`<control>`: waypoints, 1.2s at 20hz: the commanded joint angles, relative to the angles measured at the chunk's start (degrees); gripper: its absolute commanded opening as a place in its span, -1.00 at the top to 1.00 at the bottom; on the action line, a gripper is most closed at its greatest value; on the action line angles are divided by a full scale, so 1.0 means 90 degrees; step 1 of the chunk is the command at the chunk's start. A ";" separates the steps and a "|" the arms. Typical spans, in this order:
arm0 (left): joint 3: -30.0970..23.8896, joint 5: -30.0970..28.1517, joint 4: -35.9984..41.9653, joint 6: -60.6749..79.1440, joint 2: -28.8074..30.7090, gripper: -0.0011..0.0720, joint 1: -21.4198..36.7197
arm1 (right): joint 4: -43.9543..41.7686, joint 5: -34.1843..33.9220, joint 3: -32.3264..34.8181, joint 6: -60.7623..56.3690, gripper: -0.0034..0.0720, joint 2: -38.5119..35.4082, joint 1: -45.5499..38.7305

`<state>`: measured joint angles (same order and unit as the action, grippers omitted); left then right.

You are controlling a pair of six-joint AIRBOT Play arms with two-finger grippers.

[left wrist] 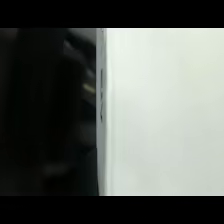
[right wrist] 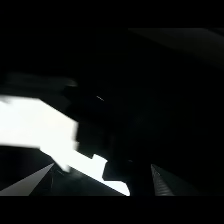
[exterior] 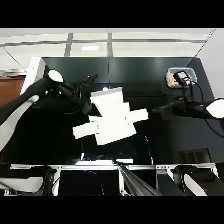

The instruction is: Fold the box and place the chain.

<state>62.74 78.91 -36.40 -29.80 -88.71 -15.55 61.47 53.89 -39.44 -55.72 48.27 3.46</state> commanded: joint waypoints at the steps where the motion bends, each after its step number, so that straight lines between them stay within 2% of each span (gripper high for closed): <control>1: -0.1183 -0.2416 0.0126 0.2946 0.1122 0.90 -0.0578 | 0.0826 0.0304 0.0063 0.1353 -0.98 -0.0061 -0.0279; 5: -0.1180 -0.3213 -0.0109 0.3279 0.0750 0.90 -0.1120 | -0.0704 0.0053 0.0588 0.3130 -0.98 0.0012 -0.0228; 8: -0.1178 -0.3609 -0.0211 0.3276 0.0362 0.90 -0.1214 | -0.0899 0.0005 0.0755 0.3978 -0.98 0.0027 0.0197; 10: -0.1180 -0.3614 -0.0221 0.3276 0.0211 0.90 -0.1212 | -0.1134 -0.0333 0.0840 0.4121 -0.97 0.0180 0.0556; 16: -0.1180 -0.3240 -0.0248 0.3296 0.0204 0.90 -0.1212 | -0.1328 -0.0607 0.0852 0.5649 -0.97 0.0988 0.1739; 19: -0.1178 -0.3177 -0.0260 0.3291 0.0221 0.90 -0.1207 | -0.1285 -0.0622 0.0852 0.6152 -0.98 0.1321 0.1948; 24: -0.1180 -0.3050 -0.0270 0.3296 0.0250 0.90 -0.1207 | -0.0746 -0.0510 0.0852 0.6149 -0.98 0.1321 0.2064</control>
<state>52.14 51.35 -38.79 -0.21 -86.50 -26.46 52.31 49.06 -31.79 -1.80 59.61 21.26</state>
